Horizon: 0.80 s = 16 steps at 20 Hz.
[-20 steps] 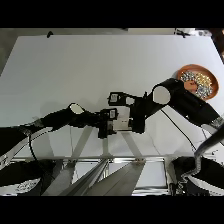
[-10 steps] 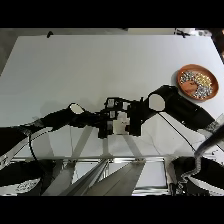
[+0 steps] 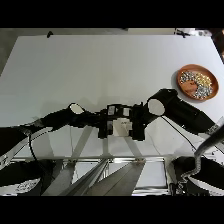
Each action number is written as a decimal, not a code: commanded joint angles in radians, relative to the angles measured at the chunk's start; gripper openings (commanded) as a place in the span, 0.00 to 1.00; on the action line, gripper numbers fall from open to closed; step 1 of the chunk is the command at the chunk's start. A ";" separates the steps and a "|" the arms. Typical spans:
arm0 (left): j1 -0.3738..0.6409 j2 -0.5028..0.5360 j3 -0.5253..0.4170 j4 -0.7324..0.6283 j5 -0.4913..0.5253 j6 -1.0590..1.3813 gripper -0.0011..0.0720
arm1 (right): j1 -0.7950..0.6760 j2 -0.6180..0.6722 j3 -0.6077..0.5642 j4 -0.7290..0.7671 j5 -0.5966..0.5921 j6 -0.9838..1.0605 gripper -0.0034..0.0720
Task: Fold the box and place the chain.
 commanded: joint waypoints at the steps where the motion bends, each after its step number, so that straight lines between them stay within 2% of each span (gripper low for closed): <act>1: 0.000 0.001 0.000 0.000 0.000 0.000 0.49 | 0.018 0.005 -0.021 -0.012 -0.053 -0.003 0.84; 4: 0.000 0.001 0.000 0.000 0.000 0.000 0.49 | 0.018 0.005 -0.023 -0.063 -0.140 0.033 0.84; 9: 0.000 0.001 0.000 0.000 0.000 0.000 0.49 | 0.018 0.005 -0.038 -0.076 -0.139 0.033 0.81; 11: 0.000 0.001 0.000 0.000 0.000 0.000 0.49 | 0.025 0.005 -0.049 -0.069 -0.114 0.033 0.74; 13: 0.000 0.001 0.000 0.000 0.000 0.000 0.49 | 0.046 0.025 -0.049 -0.046 -0.079 0.021 0.73; 16: 0.000 0.001 0.000 0.000 0.000 0.000 0.49 | 0.076 0.065 -0.061 -0.051 -0.095 0.022 0.73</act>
